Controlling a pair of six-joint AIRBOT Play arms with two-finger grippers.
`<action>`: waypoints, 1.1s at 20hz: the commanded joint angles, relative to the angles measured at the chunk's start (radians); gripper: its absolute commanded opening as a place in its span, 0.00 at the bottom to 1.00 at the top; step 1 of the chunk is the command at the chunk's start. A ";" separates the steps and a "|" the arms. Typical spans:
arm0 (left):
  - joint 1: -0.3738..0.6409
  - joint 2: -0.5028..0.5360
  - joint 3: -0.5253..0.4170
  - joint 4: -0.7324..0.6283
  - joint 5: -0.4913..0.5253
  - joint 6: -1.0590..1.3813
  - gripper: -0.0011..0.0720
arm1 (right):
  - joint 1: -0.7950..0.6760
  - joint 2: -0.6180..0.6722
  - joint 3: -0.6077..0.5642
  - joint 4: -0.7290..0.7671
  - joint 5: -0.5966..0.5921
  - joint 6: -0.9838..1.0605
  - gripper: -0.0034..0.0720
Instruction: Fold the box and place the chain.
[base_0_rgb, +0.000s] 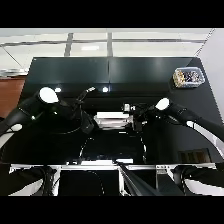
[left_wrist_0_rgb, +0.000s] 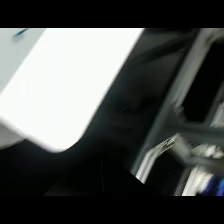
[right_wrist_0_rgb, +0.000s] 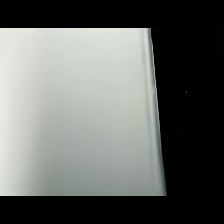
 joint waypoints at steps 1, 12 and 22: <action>-0.002 0.004 -0.090 -0.375 0.198 0.222 0.04 | 0.000 -0.001 0.000 0.000 0.001 0.000 0.15; -0.013 -0.123 0.001 0.047 0.601 -0.012 0.04 | 0.001 -0.001 0.000 0.000 0.001 0.000 0.15; -0.018 -0.210 0.029 0.059 0.483 -0.038 0.05 | 0.001 -0.001 0.000 0.000 0.001 0.000 0.15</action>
